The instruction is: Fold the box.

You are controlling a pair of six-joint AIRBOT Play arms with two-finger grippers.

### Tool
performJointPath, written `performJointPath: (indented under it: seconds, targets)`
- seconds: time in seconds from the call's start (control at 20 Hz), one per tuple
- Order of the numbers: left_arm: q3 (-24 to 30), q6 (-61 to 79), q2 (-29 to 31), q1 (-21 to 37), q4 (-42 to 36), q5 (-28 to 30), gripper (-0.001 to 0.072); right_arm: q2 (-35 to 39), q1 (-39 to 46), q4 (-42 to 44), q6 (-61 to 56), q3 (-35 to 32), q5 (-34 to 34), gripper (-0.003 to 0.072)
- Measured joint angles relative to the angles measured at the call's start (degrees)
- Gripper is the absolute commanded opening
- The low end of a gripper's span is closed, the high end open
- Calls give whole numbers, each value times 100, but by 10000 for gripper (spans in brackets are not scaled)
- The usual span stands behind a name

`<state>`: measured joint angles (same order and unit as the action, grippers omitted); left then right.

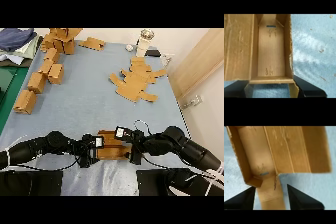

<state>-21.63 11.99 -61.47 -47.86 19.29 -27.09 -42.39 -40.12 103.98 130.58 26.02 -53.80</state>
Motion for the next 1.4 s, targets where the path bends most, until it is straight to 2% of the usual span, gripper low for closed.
performJointPath:
  seconds: [0.05, 0.2, 0.25, 0.3, 0.5, 0.6, 0.65, 0.7, 0.75, 0.9, 0.95, 1.4]
  targets:
    - [0, 0, 0, 0, -2, 2, 524, -76, -28, 87, 201, -4, 146, 263]
    - [2, -4, 0, 0, 0, -2, 524, -203, -142, 339, 671, -11, 306, 117]
    - [2, -11, 0, 0, 0, -4, 524, -229, -184, 385, 765, -11, 330, 117]
    - [2, -11, 0, 0, 4, -4, 524, -249, -225, 435, 850, -11, 372, 85]
    - [0, -2, 0, 0, -2, 17, 525, -289, -319, 660, 1014, -11, 485, 86]
    - [2, 4, 0, 0, 0, 17, 524, -293, -337, 695, 1047, -11, 483, 113]
    - [2, 2, 0, 0, 0, 15, 524, -295, -341, 699, 1051, -11, 487, 266]
    - [2, 2, 0, 0, 0, 15, 524, -295, -345, 732, 1064, -11, 485, 451]
    - [0, 4, 0, 0, 0, 15, 524, -295, -358, 763, 1097, -11, 487, 506]
    - [0, 4, 0, 0, 0, 11, 524, -299, -358, 837, 1095, -13, 514, 523]
    - [0, 4, 0, 0, 0, 11, 524, -299, -358, 861, 1095, -13, 514, 565]
    - [0, 9, 0, 0, 2, 2, 524, -299, -352, 918, 1093, -13, 538, 565]
